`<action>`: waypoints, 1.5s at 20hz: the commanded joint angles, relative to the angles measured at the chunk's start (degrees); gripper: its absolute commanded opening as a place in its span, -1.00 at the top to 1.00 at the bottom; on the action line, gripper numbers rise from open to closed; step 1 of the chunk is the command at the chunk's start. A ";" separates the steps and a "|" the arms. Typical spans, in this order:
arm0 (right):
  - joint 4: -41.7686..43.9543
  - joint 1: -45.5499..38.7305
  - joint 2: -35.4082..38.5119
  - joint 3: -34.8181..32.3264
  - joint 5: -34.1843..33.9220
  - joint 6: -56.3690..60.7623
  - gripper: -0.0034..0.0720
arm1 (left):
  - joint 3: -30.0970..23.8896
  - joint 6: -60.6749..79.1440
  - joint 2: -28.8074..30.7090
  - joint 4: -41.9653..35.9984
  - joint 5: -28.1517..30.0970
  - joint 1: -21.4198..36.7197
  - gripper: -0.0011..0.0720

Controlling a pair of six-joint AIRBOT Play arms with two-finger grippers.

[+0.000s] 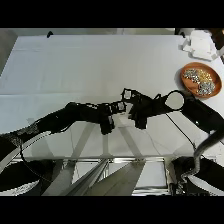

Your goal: Fold the box and place the chain.

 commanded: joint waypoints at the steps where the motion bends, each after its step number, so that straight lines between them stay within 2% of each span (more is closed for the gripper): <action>1: 0.44 0.00 0.31 -0.02 -1.66 0.44 0.43 | 0.04 0.07 0.04 0.02 0.11 -0.02 -0.11; 9: 1.68 0.00 0.13 -2.93 -8.68 0.55 0.43 | 0.04 0.07 0.04 0.02 0.09 -0.02 -0.11; 14: 3.06 0.00 0.13 -4.28 -8.55 0.52 0.43 | 0.02 0.07 0.04 0.04 0.11 -0.02 -0.11; 25: 5.60 0.04 0.15 -4.96 3.06 0.59 0.45 | 0.04 0.07 0.04 0.02 0.11 -0.02 -0.11; 30: 6.38 0.04 0.15 -4.96 4.17 2.29 0.45 | 0.02 0.07 0.04 0.02 0.11 -0.02 -0.11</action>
